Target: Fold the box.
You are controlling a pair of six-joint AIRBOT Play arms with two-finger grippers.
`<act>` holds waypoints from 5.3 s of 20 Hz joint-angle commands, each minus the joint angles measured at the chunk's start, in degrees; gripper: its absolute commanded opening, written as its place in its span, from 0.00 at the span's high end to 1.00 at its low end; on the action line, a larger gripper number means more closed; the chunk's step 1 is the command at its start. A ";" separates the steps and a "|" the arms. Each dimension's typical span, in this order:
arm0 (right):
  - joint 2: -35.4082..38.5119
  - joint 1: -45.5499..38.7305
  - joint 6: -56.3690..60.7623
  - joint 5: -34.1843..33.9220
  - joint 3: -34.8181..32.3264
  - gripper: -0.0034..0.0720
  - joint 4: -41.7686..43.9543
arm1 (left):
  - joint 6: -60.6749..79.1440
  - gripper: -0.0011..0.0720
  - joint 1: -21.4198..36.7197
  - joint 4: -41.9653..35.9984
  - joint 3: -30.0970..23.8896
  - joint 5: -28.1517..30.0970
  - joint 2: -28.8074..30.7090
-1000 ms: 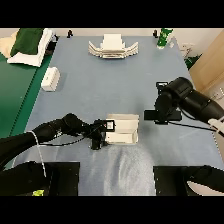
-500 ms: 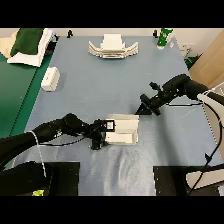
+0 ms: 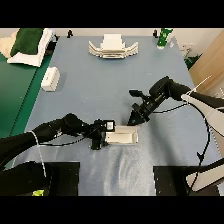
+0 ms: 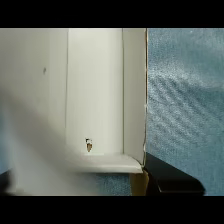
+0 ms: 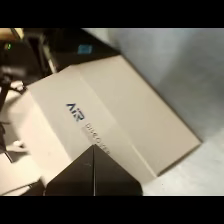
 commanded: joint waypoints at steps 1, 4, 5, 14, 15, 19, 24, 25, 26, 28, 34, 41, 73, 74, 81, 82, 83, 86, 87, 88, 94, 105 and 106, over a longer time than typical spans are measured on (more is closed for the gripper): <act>4.09 3.63 -5.29 -0.46 -2.64 0.96 -0.24 | 0.00 0.34 0.07 0.00 0.02 0.04 0.00; 10.93 5.25 -8.31 8.61 -7.58 0.95 -1.97 | 0.00 0.34 0.07 -0.02 0.02 0.02 0.00; 13.35 5.92 -9.40 13.03 -9.51 0.95 -2.95 | 0.00 0.34 0.04 -0.02 0.02 0.04 0.00; 35.91 19.28 -22.23 52.15 -27.67 0.96 -6.54 | 0.00 0.34 0.07 0.00 0.02 0.02 0.00; 38.01 21.53 -22.82 55.25 -29.42 0.96 -7.04 | 0.00 0.34 0.07 0.00 0.02 0.04 0.00; 44.81 31.71 -23.32 69.29 -35.82 0.95 -15.87 | 0.00 0.34 0.07 0.00 0.02 0.04 0.00; 45.18 36.00 -23.80 72.28 -35.82 0.48 -28.13 | 0.00 0.34 0.07 0.00 0.02 0.04 0.00; 45.18 36.00 -25.11 72.26 -35.56 0.36 -28.13 | 0.00 0.34 0.07 0.00 0.02 0.04 0.00; 45.18 36.00 -27.06 72.30 -35.43 0.34 -28.17 | 0.00 0.34 0.04 -0.02 0.02 0.02 0.00; 45.16 36.00 -31.74 72.30 -35.45 0.34 -28.17 | 0.00 0.34 0.07 -0.02 0.02 0.02 0.00; 45.16 36.30 -38.01 67.06 -35.45 0.23 -28.74 | 0.00 0.34 0.07 0.00 0.02 0.04 0.00; 44.02 37.55 -41.77 71.25 -35.43 0.24 -34.21 | 0.00 0.34 0.04 0.00 0.02 0.02 0.00; 44.33 37.29 -42.18 74.93 -35.04 0.46 -36.02 | 0.00 0.34 0.04 -0.02 0.02 0.02 0.00; 44.33 37.29 -42.18 74.60 -35.06 0.46 -36.02 | 0.00 0.34 0.04 -0.02 0.02 0.02 0.00; 42.47 37.40 -42.18 73.02 -35.15 0.50 -34.01 | 0.00 0.34 0.07 -0.02 0.02 0.02 0.00; 42.23 37.51 -42.18 72.70 -35.15 0.50 -33.86 | 0.00 0.34 0.07 0.00 0.02 0.02 0.00; 42.18 37.51 -42.18 72.35 -35.15 0.50 -33.81 | 0.00 0.34 0.07 0.00 0.02 0.02 0.00; 42.21 37.51 -42.16 72.06 -35.15 0.50 -33.81 | 0.00 0.34 0.07 0.00 0.02 0.02 0.00; 42.21 37.51 -42.18 72.02 -35.15 0.50 -33.79 | 0.00 0.34 0.07 -0.02 0.02 0.02 0.00; 42.23 37.51 -42.18 71.95 -35.15 0.56 -33.55 | 0.00 0.34 0.04 0.00 0.02 0.02 0.00; 42.42 37.51 -42.18 71.60 -35.10 0.39 -32.96 | 0.00 0.34 0.07 0.00 0.02 0.02 0.00; 48.15 37.40 -41.38 71.69 -34.97 0.33 -30.99 | 0.00 0.34 0.04 0.00 0.02 0.02 0.00; 49.27 37.40 -39.65 71.56 -34.99 0.33 -30.99 | 0.00 0.34 0.07 0.00 0.02 0.02 0.00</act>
